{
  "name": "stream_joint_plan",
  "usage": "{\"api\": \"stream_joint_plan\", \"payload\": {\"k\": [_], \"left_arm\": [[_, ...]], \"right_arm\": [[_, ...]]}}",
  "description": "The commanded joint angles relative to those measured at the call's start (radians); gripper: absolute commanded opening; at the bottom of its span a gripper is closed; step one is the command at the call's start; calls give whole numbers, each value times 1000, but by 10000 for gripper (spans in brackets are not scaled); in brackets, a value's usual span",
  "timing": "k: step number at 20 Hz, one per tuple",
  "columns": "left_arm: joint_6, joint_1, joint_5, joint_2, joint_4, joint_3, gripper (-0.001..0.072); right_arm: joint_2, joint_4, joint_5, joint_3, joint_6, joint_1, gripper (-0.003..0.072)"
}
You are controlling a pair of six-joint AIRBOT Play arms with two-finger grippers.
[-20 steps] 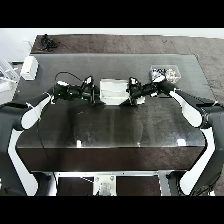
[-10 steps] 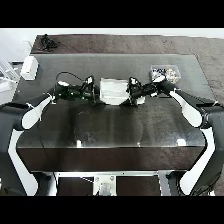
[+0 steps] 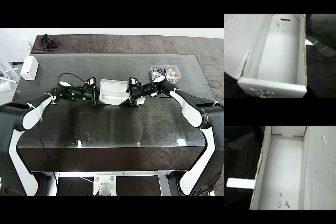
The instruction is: Fold the box and place the chain.
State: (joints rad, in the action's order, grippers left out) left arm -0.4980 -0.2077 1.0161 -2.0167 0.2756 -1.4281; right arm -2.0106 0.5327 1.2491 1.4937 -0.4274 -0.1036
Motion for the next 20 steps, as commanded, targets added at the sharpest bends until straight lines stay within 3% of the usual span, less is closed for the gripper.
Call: {"api": "stream_joint_plan", "payload": {"k": [1,8,9,10,20], "left_arm": [[-39,-10,-5,-1,11,0,652],[-62,-10,-3,0,-12,-1,649],[-62,-10,-4,0,-16,-1,497],[-61,-10,-2,0,-22,0,285],[-60,-10,-11,0,-23,0,281]], "right_arm": [[-1,0,1,0,1,-1,566],[-1,0,1,0,0,-1,566],[-1,0,1,0,1,-1,566],[-1,0,1,0,1,-1,566],[-1,0,1,0,0,-1,566]]}}
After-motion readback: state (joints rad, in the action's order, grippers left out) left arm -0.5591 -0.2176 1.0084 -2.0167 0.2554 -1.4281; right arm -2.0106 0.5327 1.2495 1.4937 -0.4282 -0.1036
